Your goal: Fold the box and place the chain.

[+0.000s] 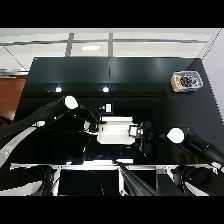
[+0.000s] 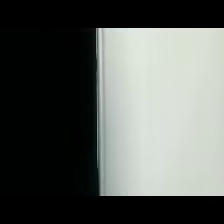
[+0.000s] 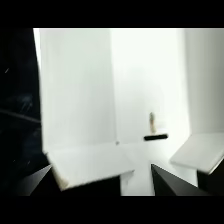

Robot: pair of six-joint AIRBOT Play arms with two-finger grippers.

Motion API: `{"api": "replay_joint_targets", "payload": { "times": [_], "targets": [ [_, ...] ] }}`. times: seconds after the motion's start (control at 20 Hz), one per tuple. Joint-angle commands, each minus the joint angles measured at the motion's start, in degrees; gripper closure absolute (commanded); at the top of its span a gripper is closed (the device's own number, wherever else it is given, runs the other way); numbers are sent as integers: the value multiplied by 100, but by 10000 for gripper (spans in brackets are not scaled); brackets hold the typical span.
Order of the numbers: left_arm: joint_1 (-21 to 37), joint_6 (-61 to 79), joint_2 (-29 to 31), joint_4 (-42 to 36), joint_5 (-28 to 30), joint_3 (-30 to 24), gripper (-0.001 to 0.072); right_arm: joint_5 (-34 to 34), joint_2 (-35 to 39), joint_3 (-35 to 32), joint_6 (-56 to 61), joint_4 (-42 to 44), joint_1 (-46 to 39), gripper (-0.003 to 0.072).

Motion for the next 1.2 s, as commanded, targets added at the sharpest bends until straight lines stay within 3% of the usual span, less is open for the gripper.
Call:
{"api": "replay_joint_targets", "payload": {
  "times": [0.0,0.25,0.55,0.8,1.0,1.15],
  "targets": [
    [-2,-2,-4,-9,-4,-2,683,-901,-153,39,-129,501,223,-14],
    [-2,-2,-4,-9,-15,-2,683,0,-149,686,-125,-363,61,-14],
    [-2,-2,-4,-9,-22,-2,683,188,-149,914,-129,-365,-367,-14],
    [-2,0,-4,-9,-22,-2,683,122,-164,914,-839,531,-367,-14],
    [-2,-2,-4,-9,-20,-2,683,243,-280,914,-1010,772,-573,-13],
    [-2,0,-4,-7,-17,-2,683,461,-505,914,-1753,1596,-828,-13]
  ]
}}
